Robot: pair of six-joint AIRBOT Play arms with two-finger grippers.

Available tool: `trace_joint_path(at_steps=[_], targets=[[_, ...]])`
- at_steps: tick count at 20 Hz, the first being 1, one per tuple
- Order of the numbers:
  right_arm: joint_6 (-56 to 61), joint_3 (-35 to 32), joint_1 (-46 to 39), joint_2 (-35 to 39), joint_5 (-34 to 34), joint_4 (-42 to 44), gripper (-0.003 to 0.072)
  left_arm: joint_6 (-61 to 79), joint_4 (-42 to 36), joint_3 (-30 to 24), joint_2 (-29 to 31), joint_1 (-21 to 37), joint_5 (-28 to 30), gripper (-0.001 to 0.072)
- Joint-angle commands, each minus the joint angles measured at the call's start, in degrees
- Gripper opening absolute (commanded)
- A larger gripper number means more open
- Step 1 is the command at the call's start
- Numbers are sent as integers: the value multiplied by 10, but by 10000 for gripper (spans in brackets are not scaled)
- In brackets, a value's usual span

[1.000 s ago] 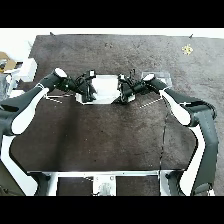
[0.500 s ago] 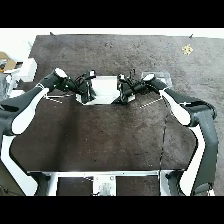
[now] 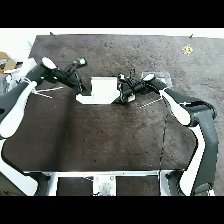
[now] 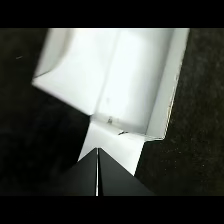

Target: Fold the box and place the chain.

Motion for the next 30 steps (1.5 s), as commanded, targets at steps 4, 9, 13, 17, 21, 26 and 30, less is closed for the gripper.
trace_joint_path(at_steps=[4,9,13,17,21,26,30], targets=[[0,0,0,0,0,0,437,-356,43,-17,48,73,-3,9],[0,0,0,0,0,0,437,-420,19,-92,48,131,-6,9],[0,0,0,0,0,0,437,-404,-17,-150,48,135,8,10],[0,0,0,0,0,0,437,-392,-85,-209,43,135,53,10],[0,0,0,0,0,0,437,-369,-126,-218,13,101,56,10],[0,0,0,0,0,0,437,-369,-180,-217,-9,74,87,10],[0,0,0,0,0,0,437,-362,-193,-217,-12,73,79,10]])
